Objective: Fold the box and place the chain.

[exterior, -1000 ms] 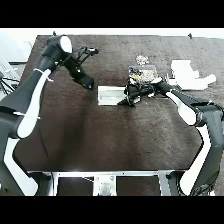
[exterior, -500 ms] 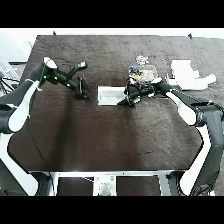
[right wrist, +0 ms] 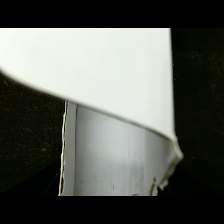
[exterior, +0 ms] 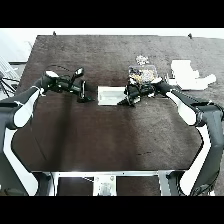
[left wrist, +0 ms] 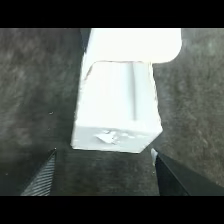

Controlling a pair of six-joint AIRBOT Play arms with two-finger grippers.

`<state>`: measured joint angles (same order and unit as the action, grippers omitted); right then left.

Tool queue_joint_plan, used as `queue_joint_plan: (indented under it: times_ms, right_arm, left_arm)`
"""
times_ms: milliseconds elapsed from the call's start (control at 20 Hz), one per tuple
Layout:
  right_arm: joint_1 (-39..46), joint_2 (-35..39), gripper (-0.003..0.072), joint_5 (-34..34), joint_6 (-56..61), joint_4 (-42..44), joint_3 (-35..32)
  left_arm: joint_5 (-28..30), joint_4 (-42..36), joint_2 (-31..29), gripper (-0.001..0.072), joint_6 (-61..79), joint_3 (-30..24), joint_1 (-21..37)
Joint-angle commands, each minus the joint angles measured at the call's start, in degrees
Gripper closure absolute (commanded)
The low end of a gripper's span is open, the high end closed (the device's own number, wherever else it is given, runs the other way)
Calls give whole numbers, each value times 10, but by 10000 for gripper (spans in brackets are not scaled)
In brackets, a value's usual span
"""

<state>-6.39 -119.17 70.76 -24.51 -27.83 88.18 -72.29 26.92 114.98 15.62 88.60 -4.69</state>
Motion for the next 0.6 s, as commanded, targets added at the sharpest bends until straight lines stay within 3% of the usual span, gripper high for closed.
queue_joint_plan:
  times_ms: [0,550]
  right_arm:
    - [0,0,270,0,0,0,0]
    - [0,0,270,0,0,0,0]
  left_arm:
    - [-7,-37,14,-11,41,-2,-2]
    - [19,-35,30,-11,59,-1,-36]
